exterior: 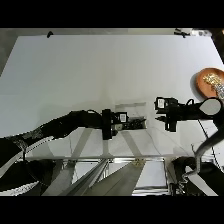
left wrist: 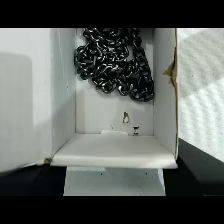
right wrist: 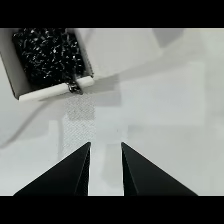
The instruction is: Fold the box and place the chain.
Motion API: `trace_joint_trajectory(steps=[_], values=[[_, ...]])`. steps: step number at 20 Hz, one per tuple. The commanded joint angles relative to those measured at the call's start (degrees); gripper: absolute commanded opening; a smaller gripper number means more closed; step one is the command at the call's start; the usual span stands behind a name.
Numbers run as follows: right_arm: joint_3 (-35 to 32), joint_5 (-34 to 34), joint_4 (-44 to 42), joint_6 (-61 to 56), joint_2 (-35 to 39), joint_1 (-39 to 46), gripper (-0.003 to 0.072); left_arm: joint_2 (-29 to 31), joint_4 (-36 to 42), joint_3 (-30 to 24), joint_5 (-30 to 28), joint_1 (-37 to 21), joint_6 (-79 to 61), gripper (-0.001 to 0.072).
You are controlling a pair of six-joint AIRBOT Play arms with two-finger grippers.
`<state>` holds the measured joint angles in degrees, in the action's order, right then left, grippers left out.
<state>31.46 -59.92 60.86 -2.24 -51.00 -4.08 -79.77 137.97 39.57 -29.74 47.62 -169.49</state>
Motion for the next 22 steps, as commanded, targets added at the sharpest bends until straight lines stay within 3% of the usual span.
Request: trace_joint_trajectory(steps=[1,2,10,22], values=[[0.1,0.5,-1.5,9.0,-4.4,-0.3,0.0215,0.0,0.0,0.0,0.0,0.0,0.0,0.0274],[0.1,1.5,-2.9,9.0,-5.5,-1.2,0.0187,0.0,0.0,0.0,0.0,0.0,0.0,0.0274],[0.0,8.2,-6.5,12.0,-13.0,-6.3,0.0203,0.0,0.0,0.0,0.0,0.0,0.0,0.0274],[0.0,4.1,-7.3,12.8,-14.0,-6.3,0.0197,0.0,0.0,0.0,0.0,0.0,0.0,0.0274]])
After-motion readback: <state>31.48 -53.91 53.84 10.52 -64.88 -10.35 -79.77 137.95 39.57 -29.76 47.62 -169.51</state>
